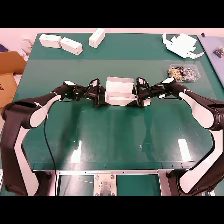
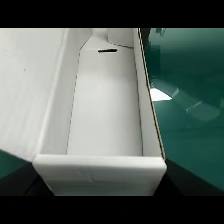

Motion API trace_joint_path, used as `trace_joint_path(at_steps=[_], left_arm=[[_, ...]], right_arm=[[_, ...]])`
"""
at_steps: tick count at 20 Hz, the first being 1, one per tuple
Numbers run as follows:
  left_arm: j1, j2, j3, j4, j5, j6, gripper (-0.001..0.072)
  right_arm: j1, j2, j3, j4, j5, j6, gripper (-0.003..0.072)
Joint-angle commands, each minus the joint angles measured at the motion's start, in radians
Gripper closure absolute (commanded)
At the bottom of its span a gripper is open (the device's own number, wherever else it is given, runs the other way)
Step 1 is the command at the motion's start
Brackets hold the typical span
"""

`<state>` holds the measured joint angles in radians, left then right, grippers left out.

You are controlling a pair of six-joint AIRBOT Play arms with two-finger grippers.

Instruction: Fold the box and place the chain.

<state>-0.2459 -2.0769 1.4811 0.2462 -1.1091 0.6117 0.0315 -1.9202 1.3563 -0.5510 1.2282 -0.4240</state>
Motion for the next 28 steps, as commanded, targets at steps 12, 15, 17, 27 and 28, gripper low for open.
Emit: trace_joint_path(at_steps=[12, 15, 17, 27, 28], left_arm=[[0.000, 0.000, 0.000, 0.000, 0.001, -0.001, 0.0352], [0.000, 0.000, 0.000, 0.000, 0.001, -0.001, 0.0352], [0.000, 0.000, 0.000, 0.000, 0.001, -0.001, 0.0352], [0.000, 0.000, 0.000, 0.000, 0.001, -0.002, 0.0352], [0.000, 0.000, 0.000, 0.000, 0.001, -0.002, 0.0352]], right_arm=[[-0.008, 0.003, 0.014, 0.008, 0.040, 0.035, -0.0034], [-0.030, 0.006, 0.045, 0.007, 0.061, 0.039, -0.0034], [-0.055, 0.018, 0.065, 0.007, 0.087, 0.046, -0.0034], [-0.179, 0.155, 0.115, 0.061, 0.186, 0.251, 0.0513], [-0.169, 0.169, 0.115, 0.084, 0.245, 0.253, 0.0674]])
